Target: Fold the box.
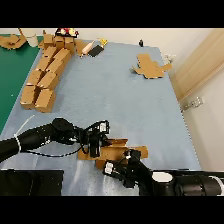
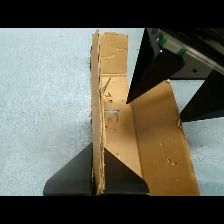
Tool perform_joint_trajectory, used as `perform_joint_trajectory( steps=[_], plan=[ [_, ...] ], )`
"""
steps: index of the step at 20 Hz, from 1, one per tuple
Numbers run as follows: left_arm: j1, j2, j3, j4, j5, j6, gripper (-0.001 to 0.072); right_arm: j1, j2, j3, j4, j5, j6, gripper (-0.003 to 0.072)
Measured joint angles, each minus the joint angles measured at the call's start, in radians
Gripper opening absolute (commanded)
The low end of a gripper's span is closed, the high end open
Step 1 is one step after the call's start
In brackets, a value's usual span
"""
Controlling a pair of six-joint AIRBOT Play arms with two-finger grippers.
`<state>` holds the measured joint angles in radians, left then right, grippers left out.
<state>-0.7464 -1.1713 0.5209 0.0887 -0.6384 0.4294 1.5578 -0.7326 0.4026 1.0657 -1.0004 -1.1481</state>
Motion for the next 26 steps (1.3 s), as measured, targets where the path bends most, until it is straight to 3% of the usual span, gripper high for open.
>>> perform_joint_trajectory(
  steps=[12, 17, 22, 26],
  plan=[
    [0.000, 0.000, 0.000, 0.000, 0.000, 0.000, 0.0013, -0.092, 0.128, -0.060, -0.058, 0.060, -0.012, 0.0717],
    [0.000, 0.000, 0.000, 0.000, 0.000, 0.000, 0.0013, -0.134, 0.243, -0.114, -0.055, 0.076, -0.020, 0.0716],
    [0.000, 0.000, 0.000, 0.000, 0.000, 0.000, 0.0013, -0.256, 0.345, -0.150, 0.045, 0.121, -0.158, 0.0716],
    [0.000, 0.000, 0.000, 0.000, 0.000, 0.000, 0.0013, -0.434, 0.360, -0.165, 0.238, 0.196, -0.419, 0.0716]
  ],
)
